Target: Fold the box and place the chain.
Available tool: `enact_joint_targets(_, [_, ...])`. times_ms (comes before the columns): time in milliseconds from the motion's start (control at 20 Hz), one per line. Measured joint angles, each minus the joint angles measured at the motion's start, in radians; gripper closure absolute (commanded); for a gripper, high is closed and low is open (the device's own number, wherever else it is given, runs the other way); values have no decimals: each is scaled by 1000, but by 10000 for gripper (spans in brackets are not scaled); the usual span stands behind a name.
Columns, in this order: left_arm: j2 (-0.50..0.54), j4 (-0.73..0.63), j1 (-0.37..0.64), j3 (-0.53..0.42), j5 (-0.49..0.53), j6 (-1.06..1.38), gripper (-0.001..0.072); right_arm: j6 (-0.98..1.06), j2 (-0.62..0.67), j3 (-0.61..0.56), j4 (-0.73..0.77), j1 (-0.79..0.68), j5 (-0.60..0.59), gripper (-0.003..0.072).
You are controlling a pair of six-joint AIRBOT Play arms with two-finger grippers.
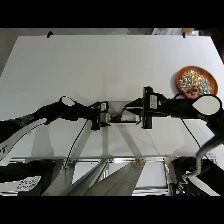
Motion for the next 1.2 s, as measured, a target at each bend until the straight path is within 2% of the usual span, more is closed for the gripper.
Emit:
enact_joint_targets(200, [0,0,0,0,0,0,700,-2,-84,2,14,33,-37,660])
enact_joint_targets(350, [0,0,0,0,0,0,700,4,-161,2,0,39,-50,482])
enact_joint_targets(500, [0,0,0,0,0,0,700,29,-191,2,-20,21,-47,484])
enact_joint_targets(700, [0,0,0,0,0,0,700,45,-154,2,-54,-86,19,486])
enact_joint_targets(1000, [0,0,0,0,0,0,700,51,-126,-30,-285,-272,107,523])
enact_joint_targets(1200, [0,0,0,0,0,0,700,5,-163,-79,-364,-293,105,478])
